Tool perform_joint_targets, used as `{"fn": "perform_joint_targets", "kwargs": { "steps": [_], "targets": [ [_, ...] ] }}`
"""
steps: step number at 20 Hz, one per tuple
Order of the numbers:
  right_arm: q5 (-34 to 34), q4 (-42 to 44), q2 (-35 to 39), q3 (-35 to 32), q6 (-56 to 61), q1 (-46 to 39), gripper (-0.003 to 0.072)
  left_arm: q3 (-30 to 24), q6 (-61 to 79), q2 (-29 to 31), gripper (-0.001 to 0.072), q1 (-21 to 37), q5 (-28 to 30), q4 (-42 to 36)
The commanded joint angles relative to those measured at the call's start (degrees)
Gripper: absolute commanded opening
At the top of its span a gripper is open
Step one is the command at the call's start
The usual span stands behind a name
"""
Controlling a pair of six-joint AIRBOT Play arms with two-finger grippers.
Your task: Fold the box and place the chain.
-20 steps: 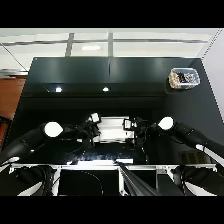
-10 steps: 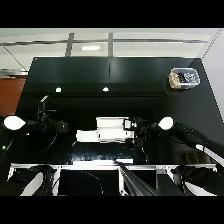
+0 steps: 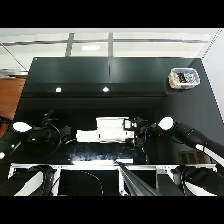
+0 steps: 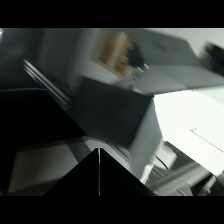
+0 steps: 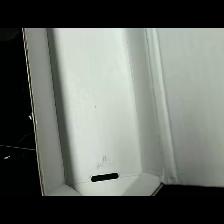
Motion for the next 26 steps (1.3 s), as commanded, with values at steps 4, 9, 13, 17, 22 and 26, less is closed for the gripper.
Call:
{"fn": "perform_joint_targets", "kwargs": {
  "steps": [4, 9, 13, 17, 22, 26],
  "targets": [
    [0.0, 0.0, 0.0, 0.0, 0.0, 0.0, 0.0474, 0.1, 4.1, -4.0, 0.0035, -10.1, 4.9, -8.1],
    [0.0, 0.0, 0.0, 0.0, 0.0, 0.0, 0.0474, 1.9, 6.0, -3.7, 0.0493, -10.4, 4.6, -8.7],
    [0.0, 0.0, 0.0, 0.0, 0.0, 0.1, 0.0474, 6.3, 8.7, -3.0, 0.0711, -10.5, 0.6, -9.2],
    [0.0, 0.0, 0.0, 0.0, 0.0, 0.0, 0.0474, 8.8, 10.2, -2.5, 0.0711, -12.6, -0.6, -12.2],
    [0.0, 0.0, 0.0, 0.0, 0.0, 0.0, 0.0473, 8.9, 9.7, -2.5, 0.0711, -21.8, 7.1, -12.6],
    [0.0, 0.0, 0.0, 0.0, 0.0, 0.0, 0.0473, 8.9, 8.2, -2.5, 0.0709, -28.0, 12.7, -12.6]
  ]
}}
